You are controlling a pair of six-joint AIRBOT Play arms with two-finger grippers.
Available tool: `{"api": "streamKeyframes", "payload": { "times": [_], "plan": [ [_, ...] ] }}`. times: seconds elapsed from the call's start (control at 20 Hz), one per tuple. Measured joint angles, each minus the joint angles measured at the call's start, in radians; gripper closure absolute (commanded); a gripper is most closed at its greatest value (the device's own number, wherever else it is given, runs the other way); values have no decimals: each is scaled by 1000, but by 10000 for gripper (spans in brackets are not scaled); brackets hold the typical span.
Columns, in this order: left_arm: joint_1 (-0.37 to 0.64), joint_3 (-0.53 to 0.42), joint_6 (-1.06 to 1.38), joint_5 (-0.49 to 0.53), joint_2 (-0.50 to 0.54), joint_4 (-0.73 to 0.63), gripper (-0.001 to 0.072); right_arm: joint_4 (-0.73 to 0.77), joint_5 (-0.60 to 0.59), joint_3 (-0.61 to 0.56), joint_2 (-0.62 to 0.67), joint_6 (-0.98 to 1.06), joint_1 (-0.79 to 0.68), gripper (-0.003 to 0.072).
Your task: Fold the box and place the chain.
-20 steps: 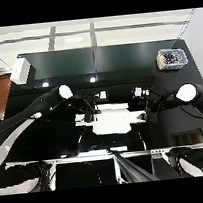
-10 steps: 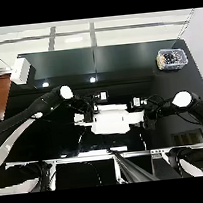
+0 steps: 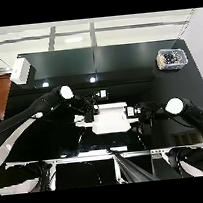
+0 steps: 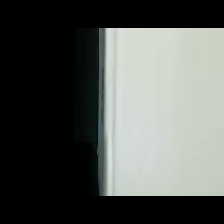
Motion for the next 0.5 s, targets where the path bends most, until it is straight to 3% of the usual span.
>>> {"api": "streamKeyframes", "payload": {
  "times": [0.5],
  "plan": [
    [0, 0, -10, 1, 0, 0, 681, 270, -169, -85, 2, -16, 64, -14]
  ]
}}
